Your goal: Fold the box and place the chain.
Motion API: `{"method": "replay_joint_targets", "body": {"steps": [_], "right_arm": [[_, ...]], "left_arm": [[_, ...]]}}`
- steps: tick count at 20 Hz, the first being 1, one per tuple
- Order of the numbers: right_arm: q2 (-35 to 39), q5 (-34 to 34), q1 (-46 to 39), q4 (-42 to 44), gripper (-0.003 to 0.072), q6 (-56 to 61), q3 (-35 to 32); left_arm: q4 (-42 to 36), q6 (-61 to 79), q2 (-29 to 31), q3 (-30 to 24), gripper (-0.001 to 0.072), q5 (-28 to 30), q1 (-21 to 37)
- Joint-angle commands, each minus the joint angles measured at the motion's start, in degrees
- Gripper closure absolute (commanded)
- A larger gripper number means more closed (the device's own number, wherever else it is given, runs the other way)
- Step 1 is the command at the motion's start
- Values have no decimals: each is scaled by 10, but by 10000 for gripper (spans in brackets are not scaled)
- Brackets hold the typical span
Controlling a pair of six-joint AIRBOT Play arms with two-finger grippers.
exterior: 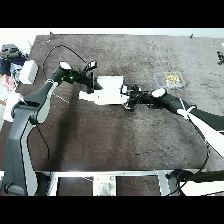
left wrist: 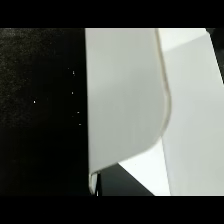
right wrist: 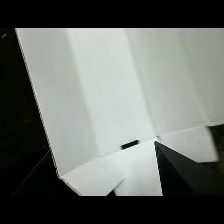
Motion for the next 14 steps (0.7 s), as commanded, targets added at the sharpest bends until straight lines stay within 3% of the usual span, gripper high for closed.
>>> {"method": "replay_joint_targets", "body": {"steps": [1,5,10,14], "right_arm": [[7,12,-16,2,-21,25,22],[-8,67,-41,-8,-22,34,61],[-71,178,-60,-100,-23,121,162],[-114,240,-79,-112,-23,158,229]], "left_arm": [[-3,0,0,0,697,0,0],[-3,0,0,0,697,0,0],[-3,0,0,0,697,0,0],[-3,0,0,0,697,0,0]]}}
